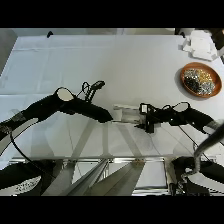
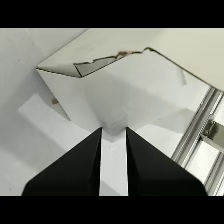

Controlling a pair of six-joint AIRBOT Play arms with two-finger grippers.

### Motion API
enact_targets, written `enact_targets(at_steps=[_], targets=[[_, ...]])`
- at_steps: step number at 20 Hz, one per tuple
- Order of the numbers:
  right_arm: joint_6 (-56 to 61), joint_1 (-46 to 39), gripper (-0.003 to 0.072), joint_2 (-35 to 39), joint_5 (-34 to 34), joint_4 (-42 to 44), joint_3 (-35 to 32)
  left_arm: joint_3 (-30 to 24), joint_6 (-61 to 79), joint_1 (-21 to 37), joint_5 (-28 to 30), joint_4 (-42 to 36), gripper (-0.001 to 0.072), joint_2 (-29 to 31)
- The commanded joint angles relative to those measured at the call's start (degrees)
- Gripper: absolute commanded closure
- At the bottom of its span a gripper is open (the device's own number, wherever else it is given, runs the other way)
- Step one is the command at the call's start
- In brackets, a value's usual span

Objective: Fold the box and place the chain.

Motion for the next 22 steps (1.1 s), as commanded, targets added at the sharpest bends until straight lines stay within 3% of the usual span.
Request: enact_targets(at_steps=[1,2,3,6,10,12,22], targets=[[0.02,0.02,0.036,0.0,0.02,0.02,0.0,0.04,0.28,-0.24,0.72,-0.46,0.0481,0.09],[0.02,0.02,0.036,0.0,0.02,0.02,0.0,0.04,0.26,-0.52,1.25,-0.24,0.0366,0.09],[0.02,0.02,0.036,0.0,0.0,0.02,0.0,0.04,-0.17,-0.98,2.34,0.31,0.0316,0.07],[0.02,0.02,0.036,0.0,0.0,0.02,0.0,0.9,-7.17,-2.25,6.21,6.03,0.0314,0.0],[0.02,0.02,0.036,0.0,0.0,0.02,0.0,3.98,-14.4,-4.22,7.23,14.05,0.0311,0.0],[0.02,0.02,0.036,0.0,0.0,0.02,0.0,5.62,-17.18,-5.55,8.52,17.51,0.0266,-0.13],[0.02,0.02,0.036,0.0,0.0,0.02,0.0,8.5,-31.12,-10.56,8.33,26.73,0.0255,-3.32]])
